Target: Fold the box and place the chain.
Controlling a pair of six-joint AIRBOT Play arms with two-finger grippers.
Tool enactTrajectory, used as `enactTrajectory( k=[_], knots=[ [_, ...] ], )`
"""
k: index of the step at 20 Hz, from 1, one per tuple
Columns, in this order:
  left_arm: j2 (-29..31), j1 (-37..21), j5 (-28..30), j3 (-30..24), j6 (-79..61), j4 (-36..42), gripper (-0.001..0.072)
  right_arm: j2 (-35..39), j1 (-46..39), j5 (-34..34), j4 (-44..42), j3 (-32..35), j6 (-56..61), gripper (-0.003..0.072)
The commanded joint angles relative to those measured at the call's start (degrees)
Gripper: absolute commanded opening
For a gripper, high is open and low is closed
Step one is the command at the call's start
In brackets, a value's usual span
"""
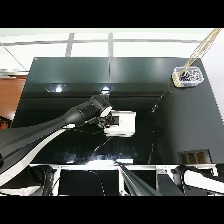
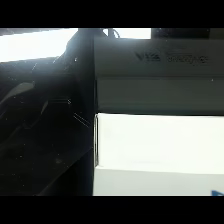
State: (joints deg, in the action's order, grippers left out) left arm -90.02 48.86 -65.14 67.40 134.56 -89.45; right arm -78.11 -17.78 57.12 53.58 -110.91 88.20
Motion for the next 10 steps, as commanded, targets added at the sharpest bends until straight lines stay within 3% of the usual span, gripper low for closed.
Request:
enactTrajectory(
  k=[1,7,10],
  knots=[
    [0.0,0.0,0.1,0.0,0.0,0.0,0.0029,2.6,0.0,1.5,-5.1,-5.9,-2.1,0.0004],
    [0.0,0.0,0.0,0.0,0.0,0.0,0.0029,8.5,0.0,10.7,-15.4,-6.0,-9.7,0.0003],
    [0.0,0.0,0.0,0.0,0.0,0.0,0.0029,13.0,0.8,17.4,-16.6,0.3,-13.2,0.0003]
  ],
)
